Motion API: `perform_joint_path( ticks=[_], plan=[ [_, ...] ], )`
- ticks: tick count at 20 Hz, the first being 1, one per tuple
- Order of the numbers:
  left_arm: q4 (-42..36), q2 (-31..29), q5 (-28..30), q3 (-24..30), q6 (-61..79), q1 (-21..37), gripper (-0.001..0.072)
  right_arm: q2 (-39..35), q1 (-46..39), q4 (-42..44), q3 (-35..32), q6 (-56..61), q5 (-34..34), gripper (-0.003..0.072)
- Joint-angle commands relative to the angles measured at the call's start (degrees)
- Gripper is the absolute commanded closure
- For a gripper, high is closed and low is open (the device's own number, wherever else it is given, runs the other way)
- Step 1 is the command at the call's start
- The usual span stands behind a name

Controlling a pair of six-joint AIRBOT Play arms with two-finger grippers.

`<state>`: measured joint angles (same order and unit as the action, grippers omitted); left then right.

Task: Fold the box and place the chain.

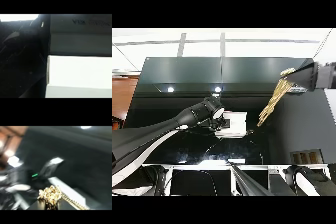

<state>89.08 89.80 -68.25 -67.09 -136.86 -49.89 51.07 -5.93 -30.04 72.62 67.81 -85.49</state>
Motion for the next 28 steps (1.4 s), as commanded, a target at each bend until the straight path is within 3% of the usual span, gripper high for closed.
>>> perform_joint_path(
  ticks=[1,6,10,13,21,25,28],
  plan=[
    [0.0,0.02,0.02,-0.02,0.0,0.0,0.0682,-0.81,5.05,7.67,-2.99,-0.94,0.9,0.0682],
    [0.0,0.02,0.0,-0.02,0.0,0.0,0.0682,-0.63,13.64,8.96,-3.41,-0.9,7.1,0.0682],
    [0.0,0.02,0.02,-0.02,0.0,0.0,0.0682,-0.5,18.43,1.05,-6.6,0.96,10.99,0.0682],
    [0.0,0.02,0.02,-0.02,0.0,0.0,0.0683,-0.5,20.76,-0.57,-12.39,1.42,13.05,0.0682],
    [0.0,0.02,0.02,-0.02,0.02,0.0,0.0683,0.42,26.56,-0.68,-31.61,2.36,26.03,0.068],
    [0.0,0.02,0.02,-0.02,0.0,0.0,0.0682,1.95,29.55,-0.76,-35.43,3.34,32.13,0.0677],
    [0.0,0.02,0.02,-0.02,0.0,0.0,0.0682,4.42,29.64,-1.16,-35.43,3.56,32.46,0.0664]
  ],
)
